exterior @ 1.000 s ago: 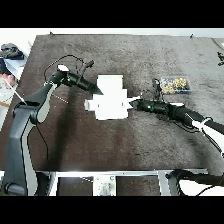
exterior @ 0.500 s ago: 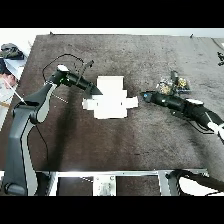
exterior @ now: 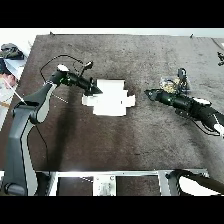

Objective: Fold the box and place the chain.

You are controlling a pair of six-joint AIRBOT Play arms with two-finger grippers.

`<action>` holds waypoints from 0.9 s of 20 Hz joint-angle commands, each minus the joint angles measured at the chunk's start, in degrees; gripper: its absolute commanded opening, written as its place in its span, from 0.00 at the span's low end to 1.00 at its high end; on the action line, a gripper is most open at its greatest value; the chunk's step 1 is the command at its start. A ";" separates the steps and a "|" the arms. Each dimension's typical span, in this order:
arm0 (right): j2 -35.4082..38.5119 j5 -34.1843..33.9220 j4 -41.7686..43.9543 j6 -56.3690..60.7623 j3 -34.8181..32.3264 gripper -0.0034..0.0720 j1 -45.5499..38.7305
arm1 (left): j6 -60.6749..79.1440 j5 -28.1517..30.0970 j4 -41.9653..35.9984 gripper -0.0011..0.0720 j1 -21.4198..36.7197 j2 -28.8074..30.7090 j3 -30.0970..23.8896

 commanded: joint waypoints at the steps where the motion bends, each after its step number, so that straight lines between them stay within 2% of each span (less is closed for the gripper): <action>1: 0.02 -0.24 -0.83 0.04 -0.02 0.47 -0.11 | 4.63 3.48 0.00 0.02 0.17 0.04 0.07; 6: -0.63 -0.35 -0.87 0.02 -0.04 0.47 -0.09 | 7.13 5.97 -0.07 0.02 0.17 0.04 0.07; 9: -1.60 -0.22 -1.92 -0.22 -0.02 0.47 0.50 | 10.19 5.40 0.31 0.02 0.17 0.02 0.07; 13: -1.79 -0.35 -2.29 -6.95 0.09 0.47 4.28 | 11.50 6.97 1.40 0.02 0.17 0.02 0.07; 14: -1.79 -0.35 -2.29 -8.61 0.11 0.49 5.09 | 11.52 7.89 2.23 0.02 0.17 0.02 0.04; 15: -1.79 -0.37 -2.32 -9.75 0.11 0.56 5.86 | 11.52 9.03 2.58 0.02 0.17 0.02 -0.31; 18: -1.79 -0.20 -2.34 -14.67 0.11 0.57 8.04 | 11.52 10.62 2.51 0.02 0.17 -0.02 -1.18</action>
